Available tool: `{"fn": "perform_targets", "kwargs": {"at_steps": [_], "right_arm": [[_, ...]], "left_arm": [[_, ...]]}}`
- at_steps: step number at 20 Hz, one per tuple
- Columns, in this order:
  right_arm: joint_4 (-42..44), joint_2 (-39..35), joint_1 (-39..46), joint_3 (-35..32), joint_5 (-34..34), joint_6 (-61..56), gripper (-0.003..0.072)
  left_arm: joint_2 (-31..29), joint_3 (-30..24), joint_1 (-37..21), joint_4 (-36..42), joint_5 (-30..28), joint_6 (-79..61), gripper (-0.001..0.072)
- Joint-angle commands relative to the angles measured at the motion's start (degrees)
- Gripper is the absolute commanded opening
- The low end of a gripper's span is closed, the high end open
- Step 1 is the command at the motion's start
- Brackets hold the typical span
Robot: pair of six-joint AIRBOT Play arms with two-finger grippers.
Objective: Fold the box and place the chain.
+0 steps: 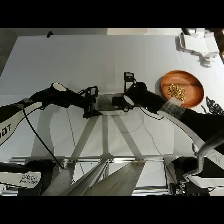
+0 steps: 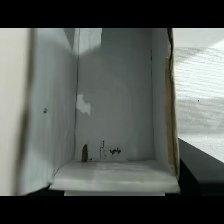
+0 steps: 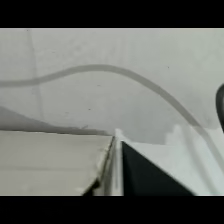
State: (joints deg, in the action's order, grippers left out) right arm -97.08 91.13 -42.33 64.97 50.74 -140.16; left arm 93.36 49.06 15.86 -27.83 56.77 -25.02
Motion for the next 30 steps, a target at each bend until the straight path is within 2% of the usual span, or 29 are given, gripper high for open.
{"fn": "perform_targets", "kwargs": {"at_steps": [1,5,6,7,8,9,12,17,20,23,26,30], "right_arm": [[0.0,0.2,-0.8,0.3,0.0,-2.4,0.0007],[0.1,0.2,-0.9,0.3,0.0,-2.4,0.0018],[0.2,0.2,-0.9,0.3,0.0,-2.4,0.0119],[0.3,0.1,-0.9,0.3,0.0,-2.3,0.0342],[0.3,-0.1,-0.9,0.3,0.0,-2.2,0.0521],[0.3,-0.6,-0.9,0.3,0.1,-1.8,0.0545],[0.3,-3.9,-0.9,0.3,0.6,-1.6,0.0545],[0.3,-12.7,-0.9,0.3,5.4,7.6,0.0545],[0.2,-18.6,-0.9,0.3,8.6,15.9,0.0545],[-0.2,-23.7,0.7,0.3,8.9,26.8,0.0543],[-0.2,-25.9,7.0,0.3,9.3,32.6,0.0537],[-0.2,-24.7,21.2,0.2,10.9,32.7,0.0538]], "left_arm": [[0.0,0.0,-0.1,0.0,0.0,-0.1,0.0143],[0.0,0.0,-0.1,0.0,0.0,-0.1,0.0143],[0.0,0.0,0.0,0.0,0.0,-0.1,0.0143],[0.0,0.0,0.0,0.0,0.0,-0.1,0.0143],[0.0,0.0,-0.1,0.0,0.0,-0.1,0.0143],[0.0,0.0,0.0,0.0,0.0,-0.1,0.0143],[0.0,0.0,0.0,0.0,0.0,-0.1,0.0143],[0.0,0.0,0.0,0.0,0.0,-0.1,0.0143],[0.0,0.0,0.0,0.0,0.0,-0.1,0.0143],[0.0,0.0,0.0,0.0,0.0,-0.1,0.0143],[0.0,0.0,0.0,0.0,0.0,-0.1,0.0143],[0.0,0.0,0.0,0.0,0.0,-0.1,0.0143]]}}
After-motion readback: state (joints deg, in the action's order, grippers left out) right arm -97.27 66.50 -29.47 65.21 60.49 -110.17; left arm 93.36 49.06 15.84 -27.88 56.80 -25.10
